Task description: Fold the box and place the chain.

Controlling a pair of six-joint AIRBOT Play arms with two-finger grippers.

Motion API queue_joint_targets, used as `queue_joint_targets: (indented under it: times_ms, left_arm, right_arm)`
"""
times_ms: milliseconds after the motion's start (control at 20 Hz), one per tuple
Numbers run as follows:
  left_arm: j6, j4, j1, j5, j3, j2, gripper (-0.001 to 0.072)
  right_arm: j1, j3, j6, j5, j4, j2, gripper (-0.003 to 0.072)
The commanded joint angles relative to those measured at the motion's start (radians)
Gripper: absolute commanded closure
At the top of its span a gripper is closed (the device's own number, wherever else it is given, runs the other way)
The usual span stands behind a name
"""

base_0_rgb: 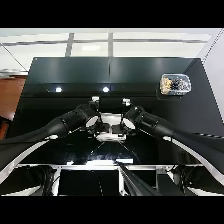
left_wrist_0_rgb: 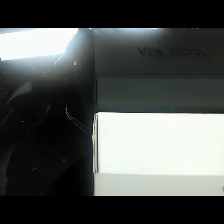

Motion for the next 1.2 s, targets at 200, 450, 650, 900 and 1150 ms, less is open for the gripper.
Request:
queue_joint_targets:
  times_ms: [200, 450, 650, 900, 1150]
  left_arm:
    - [0.000, 0.000, 0.000, 0.000, 0.000, -0.001, 0.0677]
    - [0.000, 0.000, 0.000, 0.000, 0.000, -0.001, 0.0677]
    - [0.000, 0.000, 0.000, 0.000, 0.000, -0.001, 0.0678]
    - [0.000, 0.000, 0.000, 0.000, 0.000, -0.001, 0.0677]
    - [0.000, 0.000, 0.000, 0.000, 0.000, -0.001, 0.0677]
  right_arm:
    - [0.000, 0.002, 0.002, 0.001, 0.001, -0.010, 0.0555]
    - [0.000, 0.002, 0.003, -0.006, 0.001, -0.014, 0.0554]
    - [0.000, 0.002, 0.003, -0.006, 0.007, -0.022, 0.0559]
    - [0.000, 0.003, 0.001, -0.010, 0.023, -0.022, 0.0657]
    - [0.000, 0.013, -0.005, 0.052, 0.019, -0.021, 0.0378]
